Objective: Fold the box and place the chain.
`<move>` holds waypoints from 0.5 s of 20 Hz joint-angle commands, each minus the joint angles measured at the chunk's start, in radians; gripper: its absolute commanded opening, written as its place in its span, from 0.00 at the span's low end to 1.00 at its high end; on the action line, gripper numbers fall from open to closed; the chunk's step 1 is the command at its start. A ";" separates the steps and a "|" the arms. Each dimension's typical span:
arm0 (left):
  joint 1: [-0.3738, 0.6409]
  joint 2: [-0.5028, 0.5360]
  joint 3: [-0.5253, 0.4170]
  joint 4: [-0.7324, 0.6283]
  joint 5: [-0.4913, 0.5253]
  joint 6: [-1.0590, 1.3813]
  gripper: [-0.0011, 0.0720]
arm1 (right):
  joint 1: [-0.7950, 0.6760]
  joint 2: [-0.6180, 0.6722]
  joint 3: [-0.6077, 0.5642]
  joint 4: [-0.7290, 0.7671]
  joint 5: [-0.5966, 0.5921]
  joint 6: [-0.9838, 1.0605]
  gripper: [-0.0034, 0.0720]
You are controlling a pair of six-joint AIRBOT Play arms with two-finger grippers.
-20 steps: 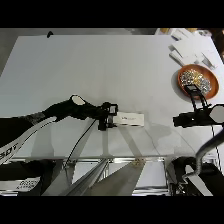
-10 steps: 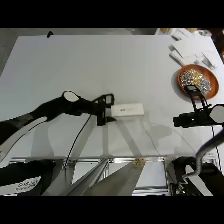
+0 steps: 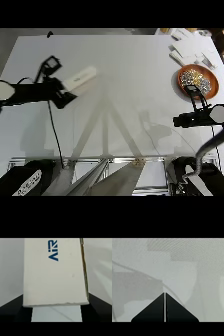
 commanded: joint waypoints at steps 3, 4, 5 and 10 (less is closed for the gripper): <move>0.291 0.046 -0.015 0.311 -0.099 -0.455 0.41 | -0.001 -0.001 0.000 0.000 0.000 0.000 0.07; 0.327 0.032 -0.028 0.310 -0.104 -0.463 0.41 | -0.001 -0.001 0.000 0.000 0.000 0.000 0.07; 0.349 0.017 -0.047 0.310 -0.104 -0.463 0.41 | -0.001 -0.001 0.000 0.000 0.000 0.000 0.07; 0.379 -0.032 -0.175 0.338 -0.078 -0.463 0.41 | -0.001 -0.001 0.000 0.000 0.000 0.000 0.07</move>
